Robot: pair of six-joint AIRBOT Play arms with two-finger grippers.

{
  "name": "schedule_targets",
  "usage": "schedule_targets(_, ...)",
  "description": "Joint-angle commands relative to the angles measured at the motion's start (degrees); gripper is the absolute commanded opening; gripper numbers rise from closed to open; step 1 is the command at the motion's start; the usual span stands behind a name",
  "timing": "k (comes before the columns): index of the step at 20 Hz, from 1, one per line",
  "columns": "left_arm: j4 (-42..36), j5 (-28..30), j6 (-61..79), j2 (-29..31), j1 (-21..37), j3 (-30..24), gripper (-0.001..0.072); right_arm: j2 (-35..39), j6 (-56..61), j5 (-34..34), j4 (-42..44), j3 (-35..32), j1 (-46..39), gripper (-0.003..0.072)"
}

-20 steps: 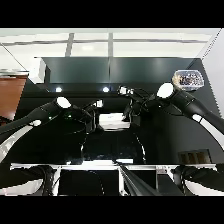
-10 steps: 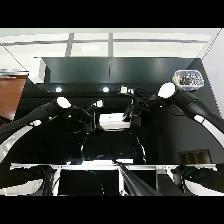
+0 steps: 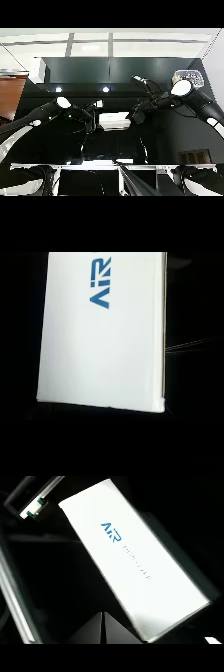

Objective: Fold the box and place the chain.

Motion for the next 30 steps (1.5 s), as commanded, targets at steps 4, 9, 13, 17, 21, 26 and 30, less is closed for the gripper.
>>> schedule_targets(4, 0.0, 3.4, 2.6, 0.1, 0.0, 0.0, 0.0240, 0.1, 10.1, -8.9, 22.2, -10.7, -0.7, 0.0018)
schedule_targets(9, 0.0, 3.0, 2.5, 0.1, 0.0, 0.0, 0.0240, -5.5, 10.4, -16.0, 31.1, -10.9, 1.9, 0.0018)
schedule_targets(13, 0.0, 2.6, 2.5, 0.1, 0.0, 0.0, 0.0240, -8.1, 10.4, -16.2, 30.2, -10.9, 2.5, 0.0018)
schedule_targets(17, 0.0, 2.6, 2.5, 0.1, 0.0, 0.0, 0.0240, -8.2, 12.9, -18.3, 25.0, -11.0, 2.5, 0.0018)
schedule_targets(21, 0.0, 2.6, 2.5, 0.1, 0.0, 0.0, 0.0240, -8.3, 13.7, -20.8, 22.9, -11.0, 3.7, 0.0018)
schedule_targets(26, 0.0, 2.6, 2.3, 0.1, 0.0, 0.0, 0.0240, -9.5, 13.5, -21.5, 22.4, -10.9, 5.3, 0.0018)
schedule_targets(30, 0.0, 2.6, 2.3, 0.1, 0.0, 0.0, 0.0240, -9.0, 11.0, -18.0, 21.0, -9.4, 5.1, 0.0018)
